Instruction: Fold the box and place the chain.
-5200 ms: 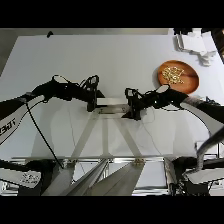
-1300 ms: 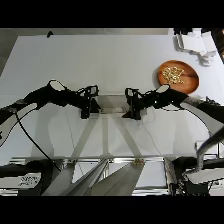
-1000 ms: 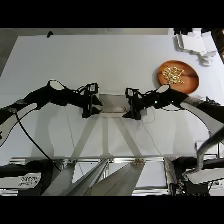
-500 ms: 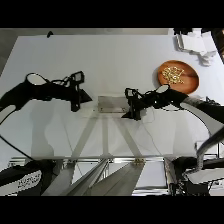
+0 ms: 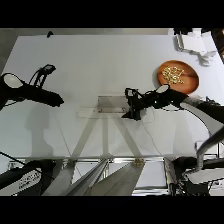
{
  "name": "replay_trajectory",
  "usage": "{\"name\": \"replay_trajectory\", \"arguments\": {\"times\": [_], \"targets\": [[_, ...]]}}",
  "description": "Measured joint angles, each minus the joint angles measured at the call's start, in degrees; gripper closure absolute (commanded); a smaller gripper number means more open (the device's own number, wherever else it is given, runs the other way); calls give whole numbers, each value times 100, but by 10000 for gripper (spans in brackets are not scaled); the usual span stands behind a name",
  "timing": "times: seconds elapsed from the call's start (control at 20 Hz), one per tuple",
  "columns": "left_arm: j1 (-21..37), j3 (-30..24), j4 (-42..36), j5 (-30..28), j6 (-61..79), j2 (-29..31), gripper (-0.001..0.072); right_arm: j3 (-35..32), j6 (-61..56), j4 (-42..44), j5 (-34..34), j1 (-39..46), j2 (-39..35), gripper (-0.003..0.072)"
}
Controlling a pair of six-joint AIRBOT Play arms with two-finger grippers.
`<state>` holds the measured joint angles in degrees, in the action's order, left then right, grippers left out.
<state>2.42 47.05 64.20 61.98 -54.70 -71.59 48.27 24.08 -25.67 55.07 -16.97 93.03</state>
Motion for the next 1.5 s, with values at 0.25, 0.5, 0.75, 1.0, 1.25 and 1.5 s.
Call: {"name": "replay_trajectory", "arguments": {"times": [0.25, 0.5, 0.75, 1.0, 1.25, 1.5], "targets": [[-400, -507, -616, -177, -616, -361, 705, 0, 0, -2, 0, 0, 0, 143], [-828, -776, -1434, -664, -680, -470, 704, 0, 0, -2, 0, 0, 0, 143], [-1078, -833, -2459, -614, -179, -494, 702, 0, -2, 0, 0, 0, 0, 143], [-1255, -841, -3036, -573, 22, -494, 692, 0, 0, 0, 0, 0, 0, 143], [-1309, -841, -3298, -542, 74, -494, 401, 0, 0, -2, 0, 0, 0, 143], [-1316, -841, -3539, -459, 195, -494, 172, 0, 0, 0, 2, 0, 0, 143]]}}
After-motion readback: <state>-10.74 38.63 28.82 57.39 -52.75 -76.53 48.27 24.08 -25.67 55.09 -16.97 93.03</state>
